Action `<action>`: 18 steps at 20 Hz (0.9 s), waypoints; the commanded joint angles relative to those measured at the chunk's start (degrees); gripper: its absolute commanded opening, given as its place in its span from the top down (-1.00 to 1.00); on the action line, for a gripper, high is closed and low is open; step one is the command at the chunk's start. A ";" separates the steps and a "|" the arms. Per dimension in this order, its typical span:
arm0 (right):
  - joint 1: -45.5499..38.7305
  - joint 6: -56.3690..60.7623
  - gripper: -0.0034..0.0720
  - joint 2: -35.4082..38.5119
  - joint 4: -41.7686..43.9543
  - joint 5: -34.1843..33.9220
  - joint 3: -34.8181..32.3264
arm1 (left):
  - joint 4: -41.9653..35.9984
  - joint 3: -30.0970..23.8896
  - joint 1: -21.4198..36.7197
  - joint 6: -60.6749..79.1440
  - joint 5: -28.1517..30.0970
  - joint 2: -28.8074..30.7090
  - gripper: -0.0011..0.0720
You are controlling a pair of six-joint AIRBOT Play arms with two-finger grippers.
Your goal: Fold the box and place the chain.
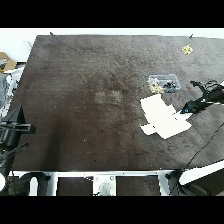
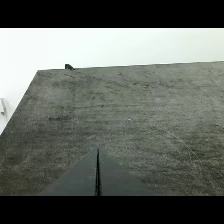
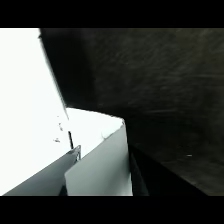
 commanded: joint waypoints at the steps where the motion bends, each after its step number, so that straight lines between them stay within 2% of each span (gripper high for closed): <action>1: -2.29 -1.75 0.05 -0.72 3.06 2.27 -0.15 | 0.00 -0.02 -0.02 0.02 0.02 0.04 0.94; 4: -3.89 -3.63 0.08 -0.74 5.79 2.29 -2.32 | 0.00 -0.02 -0.02 0.02 0.02 0.04 0.94; 6: -4.11 -5.70 0.39 -0.72 5.70 2.67 -4.55 | -0.02 -0.02 -0.02 0.02 0.02 0.04 0.94; 8: -4.22 -7.80 0.39 -0.72 5.70 4.42 -6.19 | 0.00 -0.02 -0.02 0.02 0.02 0.04 0.94; 9: -4.22 -8.98 0.75 -0.72 5.70 6.08 -6.34 | 0.00 -0.02 -0.02 0.02 0.02 0.04 0.94; 10: -4.24 -9.22 0.90 -0.70 5.92 7.96 -6.34 | 0.00 -0.02 -0.02 0.02 0.02 0.04 0.94; 12: -4.24 -9.18 0.90 -0.46 8.22 12.39 -6.45 | -0.02 -0.02 -0.02 0.02 0.02 0.04 0.94; 14: -4.22 -9.22 0.90 2.01 14.43 13.03 -8.87 | 0.00 -0.02 -0.02 0.02 0.02 0.04 0.94; 18: -2.86 -11.08 0.90 10.14 29.16 9.66 -20.46 | 0.00 -0.02 -0.02 0.02 0.02 0.04 0.94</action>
